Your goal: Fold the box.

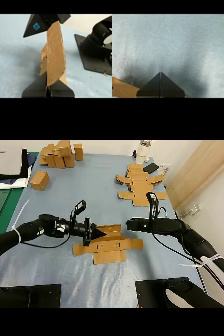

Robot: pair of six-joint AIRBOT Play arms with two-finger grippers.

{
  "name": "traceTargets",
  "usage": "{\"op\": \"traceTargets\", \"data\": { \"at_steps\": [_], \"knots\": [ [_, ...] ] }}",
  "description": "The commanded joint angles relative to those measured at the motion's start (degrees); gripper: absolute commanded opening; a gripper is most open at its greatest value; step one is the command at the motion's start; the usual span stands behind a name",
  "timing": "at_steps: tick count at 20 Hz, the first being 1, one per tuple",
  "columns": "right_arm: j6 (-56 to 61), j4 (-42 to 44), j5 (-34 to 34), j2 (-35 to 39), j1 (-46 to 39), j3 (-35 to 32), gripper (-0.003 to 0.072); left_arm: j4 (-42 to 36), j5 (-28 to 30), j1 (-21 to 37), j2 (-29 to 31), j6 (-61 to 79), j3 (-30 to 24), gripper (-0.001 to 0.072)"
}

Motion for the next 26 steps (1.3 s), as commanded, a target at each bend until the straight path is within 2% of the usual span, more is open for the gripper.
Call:
{"op": "traceTargets", "data": {
  "at_steps": [1, 3, 7, 19, 23, 26],
  "knots": [
    [0.1, -0.1, 3.0, -2.2, 1.8, 0.0, 0.0003, -1.7, 4.7, -1.1, 1.5, 10.3, -4.3, 0.0012],
    [0.1, -0.1, 3.9, -3.5, 2.9, 0.0, 0.0003, -1.9, 9.1, -1.7, 1.5, 9.7, -5.0, 0.0012],
    [0.1, -0.1, 5.7, -4.5, 4.7, 0.0, 0.0003, -1.7, 8.8, -1.7, 1.5, 8.0, -5.0, 0.0013],
    [0.1, -0.1, 5.7, -4.5, 4.7, 0.0, 0.0003, 1.2, 7.9, -1.7, 1.6, 5.7, -4.9, 0.0013],
    [0.1, -0.1, 5.6, -4.5, 4.7, 0.0, 0.0003, 5.3, 5.0, -1.6, 1.6, 7.2, -4.4, 0.0013],
    [0.1, -0.1, 5.6, -4.5, 4.7, 0.0, 0.0003, 1.2, 0.2, -1.5, 1.6, 9.0, -4.4, 0.0013]
  ]
}}
